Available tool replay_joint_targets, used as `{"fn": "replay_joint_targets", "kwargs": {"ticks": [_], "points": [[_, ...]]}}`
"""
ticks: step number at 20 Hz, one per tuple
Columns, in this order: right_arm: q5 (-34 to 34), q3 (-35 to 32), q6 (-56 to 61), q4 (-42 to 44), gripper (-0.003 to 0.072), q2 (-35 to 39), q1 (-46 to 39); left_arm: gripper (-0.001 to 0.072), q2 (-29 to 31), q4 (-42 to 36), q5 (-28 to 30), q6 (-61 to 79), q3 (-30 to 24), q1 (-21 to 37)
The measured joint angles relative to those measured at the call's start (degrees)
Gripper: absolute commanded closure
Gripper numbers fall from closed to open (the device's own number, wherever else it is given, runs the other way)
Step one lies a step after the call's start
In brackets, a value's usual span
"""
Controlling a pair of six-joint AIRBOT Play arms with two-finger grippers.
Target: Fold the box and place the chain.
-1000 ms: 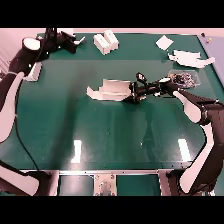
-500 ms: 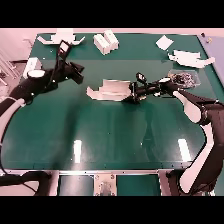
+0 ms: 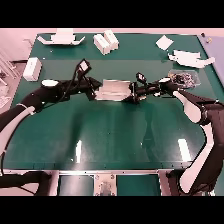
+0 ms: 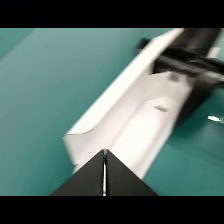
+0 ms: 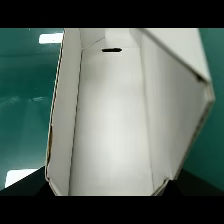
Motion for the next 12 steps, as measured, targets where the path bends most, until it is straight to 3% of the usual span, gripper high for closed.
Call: {"fn": "replay_joint_targets", "kwargs": {"ticks": [6,12], "points": [[0.0,0.0,0.0,0.0,0.013,0.0,0.0,0.0689,-6.3,-10.7,-5.7,14.8,0.9,-0.3],[0.0,0.0,0.0,0.0,0.013,0.0,0.0,0.0689,-12.3,-15.7,-5.5,20.7,7.7,-0.3]]}}
